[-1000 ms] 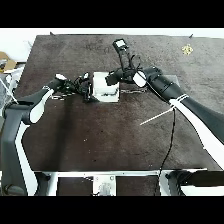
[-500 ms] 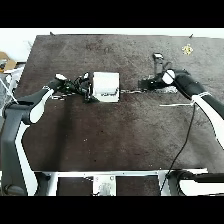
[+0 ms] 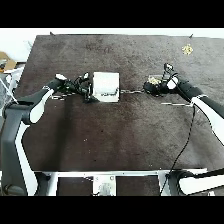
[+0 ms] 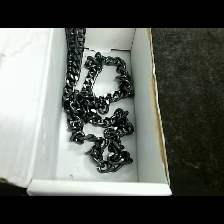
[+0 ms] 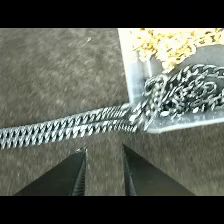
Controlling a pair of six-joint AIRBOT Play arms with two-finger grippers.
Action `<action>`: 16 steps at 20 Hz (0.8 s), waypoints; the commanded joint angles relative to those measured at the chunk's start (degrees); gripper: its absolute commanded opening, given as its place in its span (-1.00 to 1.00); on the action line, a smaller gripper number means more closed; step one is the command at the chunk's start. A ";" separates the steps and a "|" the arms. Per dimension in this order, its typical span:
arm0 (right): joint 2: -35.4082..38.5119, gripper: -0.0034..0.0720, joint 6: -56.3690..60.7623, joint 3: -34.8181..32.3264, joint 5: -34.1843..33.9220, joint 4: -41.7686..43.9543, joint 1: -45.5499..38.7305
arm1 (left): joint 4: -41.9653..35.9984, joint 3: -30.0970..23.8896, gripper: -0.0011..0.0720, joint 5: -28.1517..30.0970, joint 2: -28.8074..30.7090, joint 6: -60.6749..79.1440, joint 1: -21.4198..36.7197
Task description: Fold the box and place the chain.
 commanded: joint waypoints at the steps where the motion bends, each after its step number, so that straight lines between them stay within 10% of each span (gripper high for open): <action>1: -1.66 -0.23 0.42 -0.13 -4.52 2.23 -0.22 | 0.02 0.02 -0.03 0.00 0.00 0.00 0.00; 16: -3.63 -0.80 0.39 -0.13 -7.45 4.50 -0.24 | 0.02 0.02 -0.03 0.00 0.00 0.00 0.00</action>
